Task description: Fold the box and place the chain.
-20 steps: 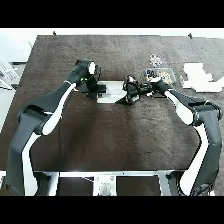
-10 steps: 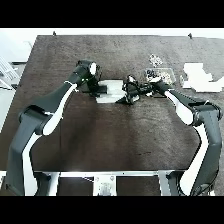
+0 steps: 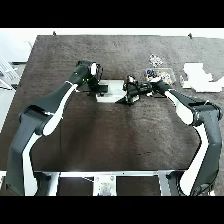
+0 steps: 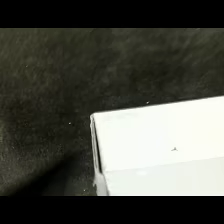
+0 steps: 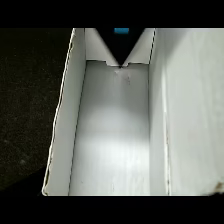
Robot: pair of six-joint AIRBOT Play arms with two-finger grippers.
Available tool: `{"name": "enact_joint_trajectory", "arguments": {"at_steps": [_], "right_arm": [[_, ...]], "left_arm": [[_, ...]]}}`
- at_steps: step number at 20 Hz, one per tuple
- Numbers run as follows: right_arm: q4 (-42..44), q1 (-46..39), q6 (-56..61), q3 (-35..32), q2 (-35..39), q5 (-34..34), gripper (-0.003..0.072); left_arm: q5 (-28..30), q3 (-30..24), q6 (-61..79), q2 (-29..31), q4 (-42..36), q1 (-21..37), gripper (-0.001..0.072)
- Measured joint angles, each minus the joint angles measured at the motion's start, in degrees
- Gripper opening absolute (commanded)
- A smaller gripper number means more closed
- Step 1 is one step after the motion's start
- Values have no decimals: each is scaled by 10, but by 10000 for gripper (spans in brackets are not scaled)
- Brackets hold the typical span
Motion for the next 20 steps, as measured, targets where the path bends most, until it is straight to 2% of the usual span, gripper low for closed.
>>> {"name": "enact_joint_trajectory", "arguments": {"at_steps": [9, 18, 19, 20], "right_arm": [[2, 0, 0, 0, 0, 2, 581], [2, 0, 1, 0, 0, 2, 581], [2, 0, 1, 0, 0, 2, 581], [2, 0, 1, 0, 0, 2, 581]], "left_arm": [[-38, 16, -1, 7, -12, 0, 532], [-46, 21, 16, 7, -3, 1, 531], [-47, 21, 18, 7, -4, 1, 485], [-47, 21, 20, 7, -4, 1, 283]]}}
